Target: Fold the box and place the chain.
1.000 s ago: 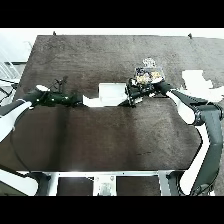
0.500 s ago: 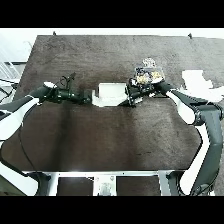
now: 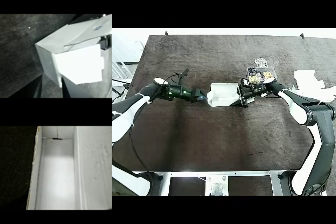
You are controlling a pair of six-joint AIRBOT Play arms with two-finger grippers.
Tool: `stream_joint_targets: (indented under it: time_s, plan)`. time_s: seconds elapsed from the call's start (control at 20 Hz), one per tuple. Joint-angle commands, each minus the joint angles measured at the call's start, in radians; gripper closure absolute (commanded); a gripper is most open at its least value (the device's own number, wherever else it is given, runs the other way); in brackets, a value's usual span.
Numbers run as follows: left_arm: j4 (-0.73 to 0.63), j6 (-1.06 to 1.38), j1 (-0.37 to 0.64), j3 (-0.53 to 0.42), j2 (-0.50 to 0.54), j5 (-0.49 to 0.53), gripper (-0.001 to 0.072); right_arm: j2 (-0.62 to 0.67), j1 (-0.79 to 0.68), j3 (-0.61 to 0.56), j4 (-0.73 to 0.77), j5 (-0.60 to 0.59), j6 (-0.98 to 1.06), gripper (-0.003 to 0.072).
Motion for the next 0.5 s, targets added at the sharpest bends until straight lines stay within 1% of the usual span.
stream_joint_targets:
  time_s: [0.0, 0.1, 0.15, 0.3, 0.45]
  plan:
    - [-0.018, 0.014, -0.012, 0.002, 0.002, -0.013, 0.0404, 0.000, -0.001, 0.000, 0.000, 0.000, 0.000, 0.0186]
    - [-0.021, 0.014, -0.021, 0.002, 0.002, -0.003, 0.0403, 0.000, -0.001, 0.000, 0.000, 0.000, 0.000, 0.0186]
    - [-0.022, 0.013, -0.025, 0.007, 0.002, -0.002, 0.0375, 0.000, -0.001, 0.000, 0.000, 0.000, 0.000, 0.0186]
    - [-0.019, -0.014, -0.033, 0.034, 0.002, -0.006, 0.0376, 0.000, 0.000, 0.000, 0.000, 0.000, 0.000, 0.0186]
    - [0.017, -0.078, -0.051, 0.048, 0.002, 0.003, 0.0376, 0.000, -0.001, 0.000, 0.000, 0.000, 0.000, 0.0186]
